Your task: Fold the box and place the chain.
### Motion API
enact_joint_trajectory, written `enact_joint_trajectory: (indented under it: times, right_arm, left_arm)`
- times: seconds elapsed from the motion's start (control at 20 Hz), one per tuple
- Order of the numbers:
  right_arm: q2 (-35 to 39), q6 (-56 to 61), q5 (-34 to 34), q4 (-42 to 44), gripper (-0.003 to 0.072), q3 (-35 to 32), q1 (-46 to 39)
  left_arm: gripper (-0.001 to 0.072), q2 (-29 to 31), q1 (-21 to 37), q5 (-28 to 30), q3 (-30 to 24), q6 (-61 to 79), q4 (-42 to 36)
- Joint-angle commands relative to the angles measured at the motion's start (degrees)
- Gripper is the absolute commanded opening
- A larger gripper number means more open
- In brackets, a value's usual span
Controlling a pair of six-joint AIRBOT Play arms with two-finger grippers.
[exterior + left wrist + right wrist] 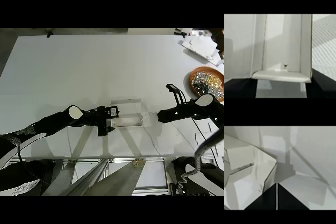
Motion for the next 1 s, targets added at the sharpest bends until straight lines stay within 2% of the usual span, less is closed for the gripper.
enact_joint_trajectory:
  times: [0.0,0.2,0.35,0.4,0.75,0.95]
  right_arm:
    - [0.0,-3.6,2.9,5.6,0.0013,0.0,0.0]
    - [0.0,-4.5,3.6,6.4,0.0013,0.0,0.0]
    - [0.0,3.4,-0.8,-5.6,0.0012,0.0,0.0]
    - [0.0,4.5,-2.0,-6.6,0.0012,0.0,0.0]
    - [-3.3,4.3,-2.5,-3.7,0.0012,0.0,6.3]
    - [-3.4,4.0,-1.4,-1.6,0.0012,0.0,6.6]
  left_arm:
    - [0.0354,0.0,0.0,0.0,0.0,0.0,0.0]
    - [0.0354,0.0,0.0,0.0,0.0,0.0,0.0]
    - [0.0354,0.0,0.0,0.0,0.0,0.0,0.0]
    - [0.0354,0.0,0.0,0.0,0.0,0.0,0.0]
    - [0.0354,0.0,0.0,0.0,0.0,0.0,0.0]
    - [0.0354,0.0,0.0,0.0,0.0,0.0,0.0]
